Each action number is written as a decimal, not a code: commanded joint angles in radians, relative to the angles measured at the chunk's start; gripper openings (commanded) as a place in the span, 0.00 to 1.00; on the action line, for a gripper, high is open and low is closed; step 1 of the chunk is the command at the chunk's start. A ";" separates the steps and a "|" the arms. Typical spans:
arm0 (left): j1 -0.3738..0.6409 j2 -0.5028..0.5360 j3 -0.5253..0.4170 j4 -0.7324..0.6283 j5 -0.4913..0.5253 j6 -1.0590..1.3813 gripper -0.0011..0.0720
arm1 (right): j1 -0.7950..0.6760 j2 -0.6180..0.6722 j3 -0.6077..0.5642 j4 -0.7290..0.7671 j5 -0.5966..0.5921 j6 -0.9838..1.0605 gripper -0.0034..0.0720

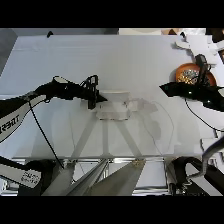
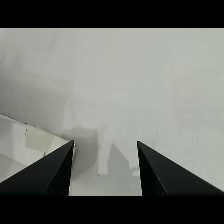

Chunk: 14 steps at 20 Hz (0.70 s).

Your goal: Fold the box and place the chain.

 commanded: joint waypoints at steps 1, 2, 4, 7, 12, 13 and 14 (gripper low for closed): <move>-0.002 0.000 0.001 0.000 0.008 -0.001 0.02 | 0.000 0.001 0.001 -0.006 0.003 0.000 0.62; -0.005 0.000 0.001 0.003 0.014 -0.002 0.02 | 0.000 0.001 0.001 -0.006 0.004 0.000 0.62; -0.015 0.003 0.001 0.024 0.031 -0.004 0.02 | 0.000 0.001 0.001 -0.006 0.009 0.000 0.62; -0.021 0.005 0.001 0.035 0.053 -0.004 0.03 | 0.000 0.001 0.001 -0.006 0.035 -0.001 0.62; -0.020 0.005 0.001 0.035 0.051 -0.004 0.03 | 0.000 0.001 0.001 -0.005 0.053 -0.011 0.62; -0.020 0.005 0.001 0.035 0.051 -0.004 0.03 | 0.000 0.001 0.001 -0.002 0.069 -0.035 0.62; -0.020 0.005 0.001 0.035 0.051 -0.004 0.03 | 0.000 0.003 0.001 0.006 0.100 -0.086 0.62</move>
